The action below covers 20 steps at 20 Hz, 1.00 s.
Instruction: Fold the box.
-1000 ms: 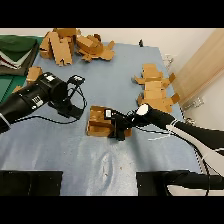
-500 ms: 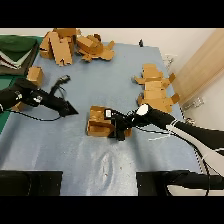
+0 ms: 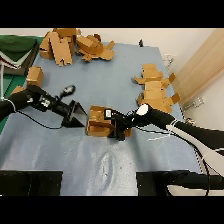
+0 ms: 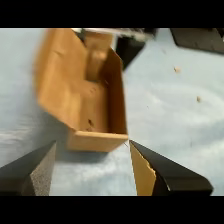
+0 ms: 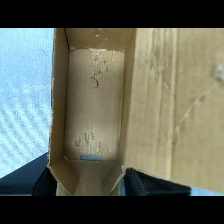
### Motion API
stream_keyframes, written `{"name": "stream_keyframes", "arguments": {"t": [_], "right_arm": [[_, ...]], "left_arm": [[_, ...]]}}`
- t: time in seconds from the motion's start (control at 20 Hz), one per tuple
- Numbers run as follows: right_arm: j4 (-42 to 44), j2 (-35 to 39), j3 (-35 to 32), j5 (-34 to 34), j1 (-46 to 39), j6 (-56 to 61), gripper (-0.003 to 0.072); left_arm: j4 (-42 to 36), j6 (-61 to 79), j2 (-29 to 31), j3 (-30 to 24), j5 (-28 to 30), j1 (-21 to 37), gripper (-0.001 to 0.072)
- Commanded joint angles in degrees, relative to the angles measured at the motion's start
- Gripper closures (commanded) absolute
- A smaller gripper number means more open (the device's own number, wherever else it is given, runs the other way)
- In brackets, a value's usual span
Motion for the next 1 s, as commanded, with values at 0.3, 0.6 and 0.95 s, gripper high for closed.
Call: {"name": "stream_keyframes", "arguments": {"t": [0.3, 0.6, 0.95], "right_arm": [[0.0, 0.0, 0.0, 1.2, 0.0, 0.0, 0.0178], [0.0, 0.0, 0.0, 1.3, 0.0, 0.0, 0.0178], [0.0, 0.0, 0.0, 1.5, 0.0, 0.0, 0.0178]], "left_arm": [[21.3, -17.0, 1.0, -0.5, 8.6, -5.5, 0.0013], [13.8, -12.5, 1.9, -0.8, -0.4, 0.9, 0.0610], [-5.6, 7.6, 10.6, -13.4, -3.2, 6.9, 0.0670]]}}
